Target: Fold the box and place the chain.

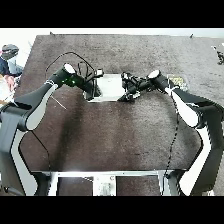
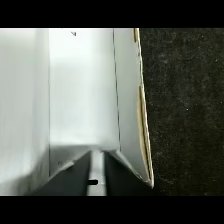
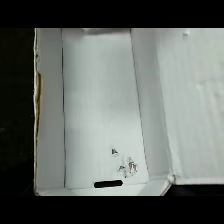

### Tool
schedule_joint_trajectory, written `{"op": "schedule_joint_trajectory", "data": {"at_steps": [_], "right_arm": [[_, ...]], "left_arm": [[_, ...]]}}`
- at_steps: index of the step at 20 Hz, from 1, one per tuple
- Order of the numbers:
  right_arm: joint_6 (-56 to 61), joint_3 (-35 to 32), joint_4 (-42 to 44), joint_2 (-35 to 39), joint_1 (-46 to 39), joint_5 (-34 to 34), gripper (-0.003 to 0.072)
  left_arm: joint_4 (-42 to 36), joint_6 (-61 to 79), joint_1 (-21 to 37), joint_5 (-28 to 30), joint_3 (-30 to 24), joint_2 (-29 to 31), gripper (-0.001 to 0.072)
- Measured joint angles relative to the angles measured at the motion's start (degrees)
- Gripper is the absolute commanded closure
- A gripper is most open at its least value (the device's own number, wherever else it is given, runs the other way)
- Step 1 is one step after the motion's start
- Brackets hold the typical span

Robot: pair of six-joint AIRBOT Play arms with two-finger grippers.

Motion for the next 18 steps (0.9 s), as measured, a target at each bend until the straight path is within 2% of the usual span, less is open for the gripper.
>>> {"op": "schedule_joint_trajectory", "data": {"at_steps": [8,9,10,11,12,15,16,18], "right_arm": [[0.0,0.0,0.0,0.0,0.0,0.1,0.0073],[0.0,0.0,0.0,0.0,0.0,0.0,0.0074],[0.0,0.0,0.0,0.0,0.0,-0.1,0.0074],[0.0,0.0,0.1,0.0,0.0,-0.1,0.0073],[0.0,0.0,0.2,0.0,0.0,-0.5,0.0073],[0.0,0.0,0.2,0.0,0.0,-0.1,0.0073],[0.0,0.0,0.1,0.0,0.0,-0.1,0.0073],[0.0,0.0,0.1,0.0,0.0,-0.1,0.0073]], "left_arm": [[-0.1,-1.5,0.0,0.3,0.0,0.0,0.0162],[-0.1,-1.6,0.0,0.3,0.0,0.0,0.0199],[-0.1,-1.7,0.0,0.3,0.0,0.0,0.0380],[-0.1,-1.9,0.0,0.0,0.0,0.0,0.0517],[0.0,-1.9,0.0,-0.2,0.1,0.0,0.0547],[1.1,-3.1,0.0,-2.7,0.6,0.1,0.0549],[1.6,-3.6,0.0,-3.6,0.9,0.1,0.0690],[2.3,-4.3,0.0,-5.2,1.7,0.1,0.0699]]}}
